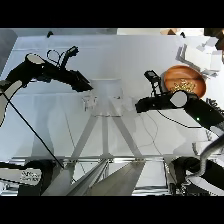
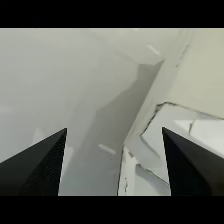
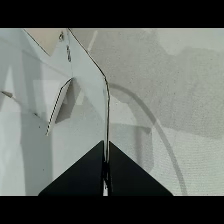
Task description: Fold the box and place the chain.
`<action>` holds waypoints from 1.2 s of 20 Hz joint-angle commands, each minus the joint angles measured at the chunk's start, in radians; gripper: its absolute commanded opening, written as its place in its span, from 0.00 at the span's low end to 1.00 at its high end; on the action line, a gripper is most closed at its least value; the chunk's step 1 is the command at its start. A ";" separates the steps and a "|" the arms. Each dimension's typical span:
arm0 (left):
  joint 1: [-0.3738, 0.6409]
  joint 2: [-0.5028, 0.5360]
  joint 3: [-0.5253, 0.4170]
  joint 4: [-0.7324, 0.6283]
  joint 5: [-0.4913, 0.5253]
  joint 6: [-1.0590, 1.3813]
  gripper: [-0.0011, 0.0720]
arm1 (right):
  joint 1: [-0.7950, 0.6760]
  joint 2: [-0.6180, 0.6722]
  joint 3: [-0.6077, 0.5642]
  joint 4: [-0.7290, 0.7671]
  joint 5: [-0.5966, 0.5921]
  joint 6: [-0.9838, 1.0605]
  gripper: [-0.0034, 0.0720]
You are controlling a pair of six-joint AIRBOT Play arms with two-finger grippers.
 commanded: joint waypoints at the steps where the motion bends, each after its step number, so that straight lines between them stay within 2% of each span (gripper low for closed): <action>1: 0.000 -0.013 0.002 -0.023 -0.018 0.080 0.87 | 0.001 0.001 0.000 0.000 0.000 0.000 0.06; 4: -0.009 -0.014 0.002 -0.023 -0.008 0.151 0.87 | 0.001 0.001 0.000 0.000 0.000 0.000 0.06; 5: -0.014 -0.022 0.002 -0.037 -0.002 0.169 0.84 | 0.001 0.001 0.000 0.000 0.000 0.000 0.06; 6: -0.015 -0.037 0.002 -0.065 -0.001 0.170 0.76 | 0.001 0.001 0.000 0.000 0.000 0.000 0.06; 7: -0.015 -0.058 0.002 -0.094 -0.003 0.170 0.74 | 0.001 0.001 0.000 0.000 0.000 0.000 0.06; 18: -0.091 -0.144 0.002 -0.112 -0.001 0.369 0.70 | 0.001 0.001 0.000 0.000 0.000 0.000 0.06; 19: -0.092 -0.149 0.002 -0.112 0.000 0.389 0.65 | 0.001 0.001 0.000 0.000 0.000 0.000 0.06; 20: -0.094 -0.151 0.002 -0.113 0.003 0.412 0.52 | 0.001 0.001 0.000 0.000 0.000 0.000 0.06; 21: -0.094 -0.151 0.002 -0.113 0.010 0.425 0.36 | 0.001 0.001 0.000 0.000 0.000 0.000 0.06; 24: -0.093 -0.151 0.002 -0.113 0.024 0.438 0.03 | 0.001 0.001 0.000 0.000 0.000 0.000 0.06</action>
